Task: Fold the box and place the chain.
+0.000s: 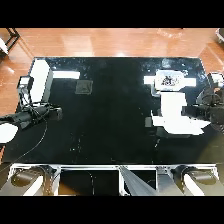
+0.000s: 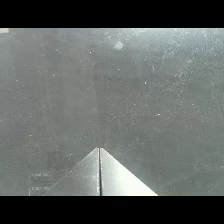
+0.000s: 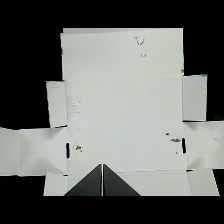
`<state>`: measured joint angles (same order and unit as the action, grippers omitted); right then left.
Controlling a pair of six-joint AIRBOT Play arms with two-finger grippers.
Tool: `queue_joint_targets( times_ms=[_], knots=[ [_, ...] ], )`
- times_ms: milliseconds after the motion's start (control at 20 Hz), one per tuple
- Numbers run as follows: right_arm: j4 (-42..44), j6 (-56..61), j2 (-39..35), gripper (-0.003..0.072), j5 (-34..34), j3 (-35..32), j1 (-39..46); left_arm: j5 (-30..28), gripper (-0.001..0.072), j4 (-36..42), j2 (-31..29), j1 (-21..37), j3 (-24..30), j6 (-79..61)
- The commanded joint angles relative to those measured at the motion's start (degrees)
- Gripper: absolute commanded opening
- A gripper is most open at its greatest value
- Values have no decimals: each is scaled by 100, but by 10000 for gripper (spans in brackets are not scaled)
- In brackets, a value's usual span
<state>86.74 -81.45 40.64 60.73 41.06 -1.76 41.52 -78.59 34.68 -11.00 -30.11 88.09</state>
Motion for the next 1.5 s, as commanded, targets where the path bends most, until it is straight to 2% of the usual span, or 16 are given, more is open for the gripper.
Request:
queue_joint_targets(
  times_ms=[0,450,600,750,900,1000,1050,1100,1150,1200,1300,1350,1400,1450],
  knots=[
    [2,2,4,17,-2,7,-2,0,21,-2,-4,4,4,0],
    [0,2,4,17,-2,4,-2,0,21,7,-4,4,4,4],
    [0,2,4,17,-2,4,-2,-17,21,398,-4,4,4,4],
    [0,2,4,17,-15,4,-2,-251,21,446,-4,4,4,4],
    [-2,2,4,17,-852,4,-2,-229,21,404,-2,4,7,2],
    [11,4,4,18,-1161,7,-2,-365,34,404,13,4,7,2],
    [83,7,4,18,-1200,4,-2,-474,268,411,42,4,4,7],
    [170,7,9,75,-1228,4,-2,-542,651,442,66,2,4,39],
    [243,4,11,488,-1196,4,-2,-520,637,457,79,4,-7,72],
    [179,-72,13,688,-1132,4,-2,-498,634,459,79,4,-13,70],
    [-901,378,13,700,-885,13,57,-494,634,470,79,4,-13,70],
    [-1637,1121,15,690,-533,26,262,-514,634,431,79,4,-13,70],
    [-1993,1331,31,676,-170,37,636,-535,634,400,79,4,-13,70],
    [-1871,1165,55,556,20,37,1115,-562,634,400,83,7,-13,70]
  ],
)
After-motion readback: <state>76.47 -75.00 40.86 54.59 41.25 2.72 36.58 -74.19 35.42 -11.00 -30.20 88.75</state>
